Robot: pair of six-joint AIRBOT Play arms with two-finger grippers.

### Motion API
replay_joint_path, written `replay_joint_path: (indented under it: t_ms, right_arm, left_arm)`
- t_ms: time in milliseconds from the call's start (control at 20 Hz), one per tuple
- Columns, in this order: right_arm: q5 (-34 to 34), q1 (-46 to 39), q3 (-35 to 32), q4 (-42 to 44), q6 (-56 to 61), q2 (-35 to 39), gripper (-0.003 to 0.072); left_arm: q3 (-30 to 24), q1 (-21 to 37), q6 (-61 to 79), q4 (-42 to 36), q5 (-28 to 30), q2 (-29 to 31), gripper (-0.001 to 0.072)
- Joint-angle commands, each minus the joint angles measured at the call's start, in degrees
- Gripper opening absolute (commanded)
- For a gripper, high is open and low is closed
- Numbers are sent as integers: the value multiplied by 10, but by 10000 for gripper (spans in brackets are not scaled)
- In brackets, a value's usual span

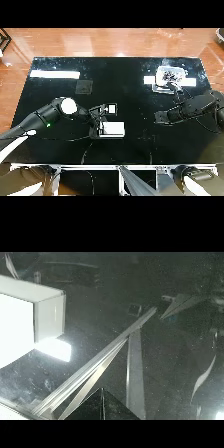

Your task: Fold the box and place the chain.

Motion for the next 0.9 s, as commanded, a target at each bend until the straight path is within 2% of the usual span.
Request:
replay_joint_path:
  t_ms: [0,850]
  right_arm:
    - [0,0,0,0,0,0,16]
    - [3,0,0,-2,0,0,17]
  left_arm:
    - [0,0,0,-2,-15,0,633]
    - [0,0,-4,-1,-12,-2,635]
